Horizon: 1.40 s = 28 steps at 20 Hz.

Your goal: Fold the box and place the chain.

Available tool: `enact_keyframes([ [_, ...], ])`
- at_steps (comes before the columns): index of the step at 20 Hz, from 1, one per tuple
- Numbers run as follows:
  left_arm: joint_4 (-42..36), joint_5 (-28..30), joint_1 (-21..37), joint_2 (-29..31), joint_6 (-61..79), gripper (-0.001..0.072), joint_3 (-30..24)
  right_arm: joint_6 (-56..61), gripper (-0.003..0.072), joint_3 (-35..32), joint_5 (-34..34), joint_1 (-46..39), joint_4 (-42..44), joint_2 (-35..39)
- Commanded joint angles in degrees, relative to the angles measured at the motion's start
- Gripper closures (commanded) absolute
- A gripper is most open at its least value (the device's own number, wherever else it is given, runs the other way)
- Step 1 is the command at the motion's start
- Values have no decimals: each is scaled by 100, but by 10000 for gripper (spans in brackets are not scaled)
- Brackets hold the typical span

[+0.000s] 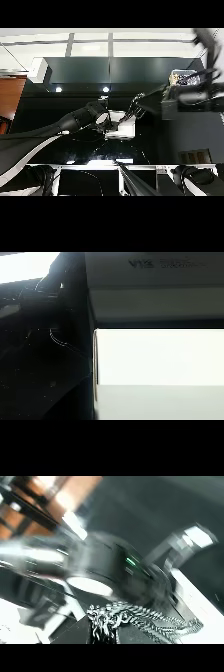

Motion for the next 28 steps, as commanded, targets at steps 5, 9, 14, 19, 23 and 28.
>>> enact_keyframes([
  [5, 0, 0, 4, -2, 2, 682, 4, 345, 675, -1613, -1073, 457, -638, -28],
  [9, -2, 0, 2, -2, 2, 682, 4, 415, 675, -1751, -1687, 1014, -568, -286],
  [14, 13, 13, 4, -4, 0, 682, 4, 459, 675, -1784, -1847, 1091, -1202, -656],
  [19, 0, -46, 17, -2, -96, 683, 4, 490, 293, -1799, -1908, 1113, -1224, -723],
  [23, 2, -188, 125, 13, -173, 413, 173, 463, 172, -1467, -1362, 636, -1742, -634],
  [28, 92, -785, 199, 387, 1626, 307, 925, 439, 171, -778, -378, -656, -1930, -352],
])
